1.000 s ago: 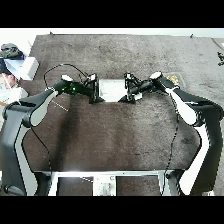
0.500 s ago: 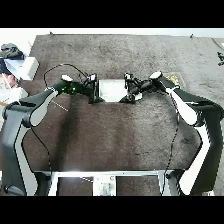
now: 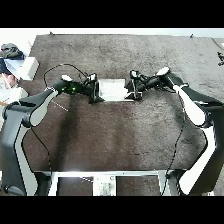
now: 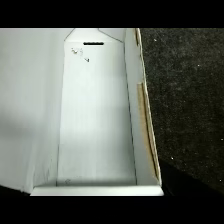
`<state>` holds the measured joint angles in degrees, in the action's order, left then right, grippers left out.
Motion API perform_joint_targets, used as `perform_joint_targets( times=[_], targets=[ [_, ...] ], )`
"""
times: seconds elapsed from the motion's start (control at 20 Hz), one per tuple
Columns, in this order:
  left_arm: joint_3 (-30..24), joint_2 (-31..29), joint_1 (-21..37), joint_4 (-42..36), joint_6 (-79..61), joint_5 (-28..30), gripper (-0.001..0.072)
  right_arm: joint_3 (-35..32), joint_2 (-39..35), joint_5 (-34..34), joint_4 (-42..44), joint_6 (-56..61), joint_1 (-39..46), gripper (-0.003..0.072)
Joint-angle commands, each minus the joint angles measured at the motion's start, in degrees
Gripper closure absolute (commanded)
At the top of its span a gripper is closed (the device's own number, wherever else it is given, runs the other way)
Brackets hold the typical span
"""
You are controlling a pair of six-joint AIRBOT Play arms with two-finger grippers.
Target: Fold the box and place the chain.
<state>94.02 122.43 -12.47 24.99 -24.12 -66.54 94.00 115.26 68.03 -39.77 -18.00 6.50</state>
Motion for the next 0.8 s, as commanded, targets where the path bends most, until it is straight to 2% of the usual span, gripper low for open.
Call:
perform_joint_targets(
  times=[0.0, 0.2, 0.25, 0.3, 0.35, 0.5, 0.75],
  targets=[
    [0.0, 0.0, 0.0, 0.0, 0.1, -0.1, 0.0425, 0.0, -3.0, 1.1, -3.6, 0.3, 2.0, 0.0091],
    [0.0, 0.0, 0.0, 0.0, 0.1, -0.1, 0.0426, 0.0, -7.1, 3.3, -1.2, 4.9, 2.7, 0.0105],
    [0.0, 0.0, 0.0, 0.0, 0.1, -0.1, 0.0425, 0.0, -7.6, 5.6, 1.2, 5.4, 2.4, 0.0337],
    [0.0, 0.0, 0.0, 0.0, 0.1, -0.1, 0.0426, 0.0, -7.8, 8.3, 4.3, 5.4, 2.2, 0.0623],
    [0.0, 0.0, 0.0, 0.0, 0.1, -0.1, 0.0425, 0.0, -7.7, 9.5, 7.0, 5.5, 1.8, 0.0692],
    [0.0, 0.0, 0.0, 0.0, 0.1, -0.1, 0.0425, 0.0, -7.6, 6.8, 9.9, 5.4, -0.7, 0.0696],
    [0.0, 0.0, 0.0, 0.0, 0.1, -0.1, 0.0425, 0.0, -6.3, -6.6, 9.8, 5.4, -3.8, 0.0696]
  ],
)
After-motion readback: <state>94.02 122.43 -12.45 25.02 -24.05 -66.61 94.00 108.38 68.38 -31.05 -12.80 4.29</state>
